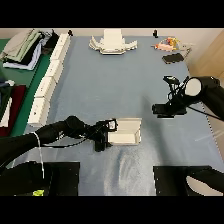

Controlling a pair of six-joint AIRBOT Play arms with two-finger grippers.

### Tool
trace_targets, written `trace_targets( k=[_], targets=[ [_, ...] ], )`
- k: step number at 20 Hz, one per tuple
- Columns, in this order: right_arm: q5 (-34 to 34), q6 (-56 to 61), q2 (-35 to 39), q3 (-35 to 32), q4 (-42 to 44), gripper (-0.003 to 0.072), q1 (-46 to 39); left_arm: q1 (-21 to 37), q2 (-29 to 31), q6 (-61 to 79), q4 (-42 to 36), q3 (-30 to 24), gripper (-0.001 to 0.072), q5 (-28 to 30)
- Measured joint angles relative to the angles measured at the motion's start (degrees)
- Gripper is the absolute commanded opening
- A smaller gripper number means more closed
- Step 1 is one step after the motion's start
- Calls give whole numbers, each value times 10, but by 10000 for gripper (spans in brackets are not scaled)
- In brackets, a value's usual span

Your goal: Fold the box.

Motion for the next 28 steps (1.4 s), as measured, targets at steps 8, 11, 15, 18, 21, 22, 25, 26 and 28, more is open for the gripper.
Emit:
trace_targets(
  k=[8, 11, 15, 18, 21, 22, 25, 26, 28],
  targets=[
    [71, -233, -150, 53, 339, 7, -67, 0, 0, 0, 0, 0, 365, 0],
    [91, -288, -149, 56, 345, 7, -25, 0, 0, 0, 0, 0, 365, 0],
    [68, -353, -104, 33, 304, 7, 53, 0, 0, 0, 0, 0, 365, 0],
    [5, -400, -49, -13, 271, 7, 110, 0, 0, 0, 0, 0, 365, 0],
    [-78, -450, 12, -73, 255, 8, 165, 0, 0, 0, 0, 0, 365, 0],
    [-108, -465, 32, -93, 250, 7, 183, 0, 0, 0, 0, 0, 365, 0],
    [-206, -495, 86, -157, 229, 8, 240, 0, 0, 0, 0, 0, 365, 0],
    [-233, -501, 100, -174, 220, 8, 256, 0, 0, 0, 0, 0, 365, 0],
    [-276, -508, 125, -201, 200, 56, 286, 0, 0, 0, 0, 0, 365, 0]
  ],
)
